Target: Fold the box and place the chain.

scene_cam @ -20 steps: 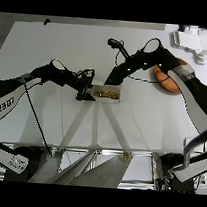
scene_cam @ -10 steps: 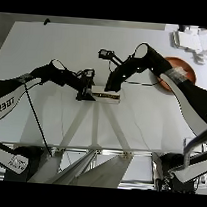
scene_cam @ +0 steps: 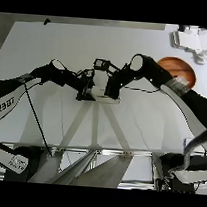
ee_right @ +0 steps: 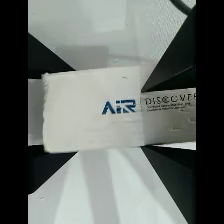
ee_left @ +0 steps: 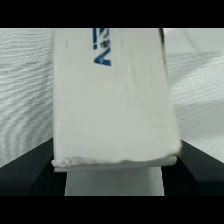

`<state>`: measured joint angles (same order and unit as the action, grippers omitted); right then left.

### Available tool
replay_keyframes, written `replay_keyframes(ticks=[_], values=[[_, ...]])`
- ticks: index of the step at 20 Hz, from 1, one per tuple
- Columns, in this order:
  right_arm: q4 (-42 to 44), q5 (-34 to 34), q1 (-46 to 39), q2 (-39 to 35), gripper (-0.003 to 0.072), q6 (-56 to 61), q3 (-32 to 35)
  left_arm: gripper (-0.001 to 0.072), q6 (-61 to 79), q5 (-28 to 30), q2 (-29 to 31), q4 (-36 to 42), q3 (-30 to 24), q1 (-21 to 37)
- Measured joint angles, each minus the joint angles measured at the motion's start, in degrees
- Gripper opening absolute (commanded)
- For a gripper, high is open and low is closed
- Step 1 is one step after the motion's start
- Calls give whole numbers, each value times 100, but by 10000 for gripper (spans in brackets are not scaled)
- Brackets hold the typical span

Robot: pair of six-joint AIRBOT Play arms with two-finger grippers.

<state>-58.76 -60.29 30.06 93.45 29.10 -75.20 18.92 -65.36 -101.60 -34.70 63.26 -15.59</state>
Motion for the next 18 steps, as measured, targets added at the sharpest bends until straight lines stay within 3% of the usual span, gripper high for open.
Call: replay_keyframes(ticks=[3,5,8,9,12,17,18], values=[[-42,258,33,-70,383,20,179,212,-2,0,0,2,0,0],[-59,382,44,-87,443,31,234,212,-4,0,0,2,0,0],[-103,448,52,-214,434,59,280,212,0,7,-2,4,0,0],[-76,446,42,-310,382,63,284,212,13,9,-2,2,0,0],[302,417,-79,-588,14,216,291,212,31,7,-2,-7,0,0],[1840,549,-479,-739,22,374,610,212,15,-44,-4,-22,-2,-4],[1947,514,-518,-739,130,361,739,212,13,-39,-4,-20,-2,-2]])
